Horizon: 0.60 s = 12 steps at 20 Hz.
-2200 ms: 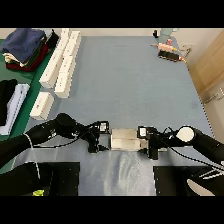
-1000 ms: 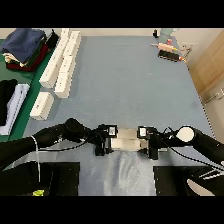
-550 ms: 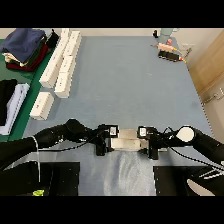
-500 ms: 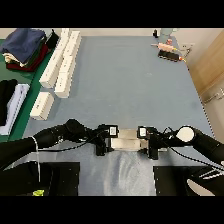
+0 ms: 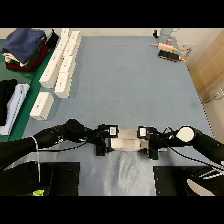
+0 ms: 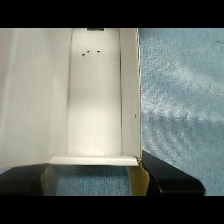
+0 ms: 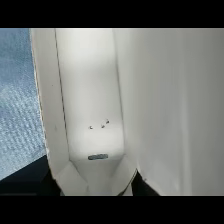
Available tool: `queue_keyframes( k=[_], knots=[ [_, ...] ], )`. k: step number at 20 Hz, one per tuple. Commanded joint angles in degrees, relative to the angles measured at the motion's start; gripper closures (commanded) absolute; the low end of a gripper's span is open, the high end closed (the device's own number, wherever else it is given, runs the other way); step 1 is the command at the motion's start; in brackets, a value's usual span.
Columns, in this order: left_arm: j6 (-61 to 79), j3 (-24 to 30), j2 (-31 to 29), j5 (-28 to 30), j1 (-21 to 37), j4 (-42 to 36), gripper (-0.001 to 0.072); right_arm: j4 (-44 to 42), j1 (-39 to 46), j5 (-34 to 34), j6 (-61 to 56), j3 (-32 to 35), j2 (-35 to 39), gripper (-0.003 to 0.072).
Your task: Fold the box.
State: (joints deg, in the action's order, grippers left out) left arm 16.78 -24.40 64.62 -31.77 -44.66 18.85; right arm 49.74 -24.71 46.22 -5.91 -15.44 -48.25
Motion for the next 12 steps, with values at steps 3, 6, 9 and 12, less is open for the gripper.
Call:
queue_keyframes(
  k=[3,6,9,12],
  knots=[
    [0.1,0.0,0.0,-0.2,0.0,0.0,0.019,0.0,0.0,0.0,0.0,0.0,0.1,0.0215],
    [0.1,0.0,0.0,-0.2,0.0,0.0,0.019,0.0,0.0,0.0,0.0,0.0,0.0,0.0215],
    [0.1,0.0,0.0,-0.2,0.0,0.0,0.019,0.0,0.0,0.0,0.0,0.0,0.0,0.0215],
    [0.1,0.0,0.0,-0.2,0.0,0.0,0.019,1.5,0.0,-0.3,-0.3,-0.1,0.1,-0.0034]
  ],
)
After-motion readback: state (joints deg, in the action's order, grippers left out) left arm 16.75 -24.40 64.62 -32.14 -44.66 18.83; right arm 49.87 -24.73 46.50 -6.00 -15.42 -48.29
